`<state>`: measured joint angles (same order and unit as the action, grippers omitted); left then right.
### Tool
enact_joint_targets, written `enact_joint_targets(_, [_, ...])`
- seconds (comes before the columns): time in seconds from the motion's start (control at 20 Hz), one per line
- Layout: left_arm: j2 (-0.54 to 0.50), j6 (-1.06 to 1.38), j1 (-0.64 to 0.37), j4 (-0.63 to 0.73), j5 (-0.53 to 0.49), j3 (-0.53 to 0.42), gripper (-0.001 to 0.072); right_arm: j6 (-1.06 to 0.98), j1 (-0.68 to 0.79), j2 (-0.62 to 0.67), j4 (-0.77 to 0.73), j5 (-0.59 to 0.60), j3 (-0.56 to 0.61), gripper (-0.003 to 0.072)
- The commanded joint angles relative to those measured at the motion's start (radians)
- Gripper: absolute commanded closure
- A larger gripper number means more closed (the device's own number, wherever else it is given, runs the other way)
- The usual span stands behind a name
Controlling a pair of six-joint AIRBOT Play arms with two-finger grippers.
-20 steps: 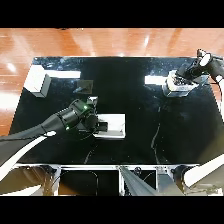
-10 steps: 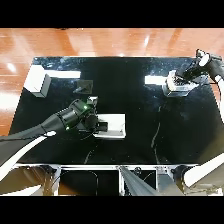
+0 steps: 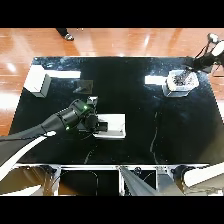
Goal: Fold the box and place the chain.
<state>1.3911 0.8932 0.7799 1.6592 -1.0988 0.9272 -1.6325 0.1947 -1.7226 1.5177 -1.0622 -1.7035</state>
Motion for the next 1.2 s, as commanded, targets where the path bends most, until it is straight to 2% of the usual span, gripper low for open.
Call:
enact_joint_targets(0.0, [0.000, 0.001, -0.001, -0.001, 0.000, 0.000, 0.0687, 0.018, 0.000, 0.121, 0.000, 0.020, -0.004, 0.0673])
enact_joint_targets(0.2, [0.000, 0.001, -0.001, -0.001, 0.001, 0.000, 0.0687, 0.044, -0.001, 0.298, -0.003, 0.047, -0.004, 0.0673])
enact_joint_targets(0.5, [0.000, 0.001, -0.001, -0.002, 0.001, 0.000, 0.0687, 0.113, -0.035, 0.559, -0.047, -0.012, -0.004, 0.0672])
enact_joint_targets(0.85, [0.000, 0.001, -0.001, -0.002, 0.000, 0.000, 0.0687, 0.164, -0.163, 0.783, -0.052, -0.141, -0.004, 0.0672])
enact_joint_targets(1.15, [0.000, 0.001, -0.001, -0.005, 0.001, 0.000, 0.0687, 0.167, -0.268, 0.898, -0.097, -0.297, -0.003, 0.0672])
